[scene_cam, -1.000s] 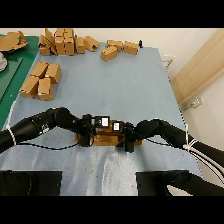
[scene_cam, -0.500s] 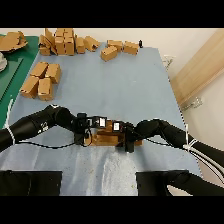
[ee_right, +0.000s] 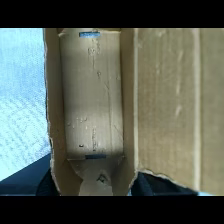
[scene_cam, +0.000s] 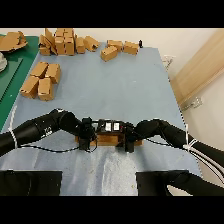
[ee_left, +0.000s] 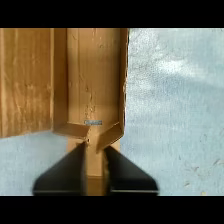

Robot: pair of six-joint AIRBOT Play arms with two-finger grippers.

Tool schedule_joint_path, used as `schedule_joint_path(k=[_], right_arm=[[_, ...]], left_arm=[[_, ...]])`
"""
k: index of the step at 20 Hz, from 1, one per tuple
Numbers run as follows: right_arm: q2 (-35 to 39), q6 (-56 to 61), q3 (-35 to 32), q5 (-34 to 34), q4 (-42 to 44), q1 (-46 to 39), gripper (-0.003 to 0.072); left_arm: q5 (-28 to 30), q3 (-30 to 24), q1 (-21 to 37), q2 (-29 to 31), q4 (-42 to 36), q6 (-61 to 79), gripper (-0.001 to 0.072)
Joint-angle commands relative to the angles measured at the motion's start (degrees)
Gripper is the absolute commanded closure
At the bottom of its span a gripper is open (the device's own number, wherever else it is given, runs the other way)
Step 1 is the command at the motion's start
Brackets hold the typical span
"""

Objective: Fold the box.

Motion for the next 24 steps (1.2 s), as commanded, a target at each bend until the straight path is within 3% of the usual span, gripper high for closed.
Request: schedule_joint_path(k=[1, 4, 5, 12, 18, 19, 20, 24], right_arm=[[0.0, 0.0, 0.0, 0.0, 0.0, 0.0, 0.0188], [0.0, 0.0, 0.0, 0.0, 0.0, 0.0, 0.0189], [0.0, 0.0, 0.0, 0.0, 0.0, 0.0, 0.0188], [0.0, 0.0, 0.0, 0.0, 0.0, 0.0, 0.0188], [0.0, 0.0, 0.0, 0.0, 0.0, 0.0, 0.0188], [0.0, 0.0, 0.0, 0.0, 0.0, 0.0, 0.0188], [0.0, 0.0, 0.0, 0.0, 0.0, 0.0, 0.0188], [0.0, 0.0, 0.0, 0.0, 0.0, 0.0, 0.0189]], left_arm=[[1.3, 0.0, -0.3, -0.1, -1.8, -1.8, 0.0619], [3.9, 0.0, -0.3, -0.9, -4.5, -1.7, 0.0623], [4.6, 0.0, -0.3, -1.3, -4.7, -1.6, 0.0697], [5.2, 0.0, -0.3, -2.5, -13.2, 2.5, 0.0698], [4.9, 0.0, -0.3, -3.9, -14.0, 2.8, 0.0691], [4.6, 0.0, -0.3, -3.9, -14.0, 2.8, 0.0496], [4.5, 0.0, -0.3, -3.9, -14.0, 2.8, 0.0378], [4.6, 0.0, -0.3, -3.9, -14.0, 2.9, 0.0378]])
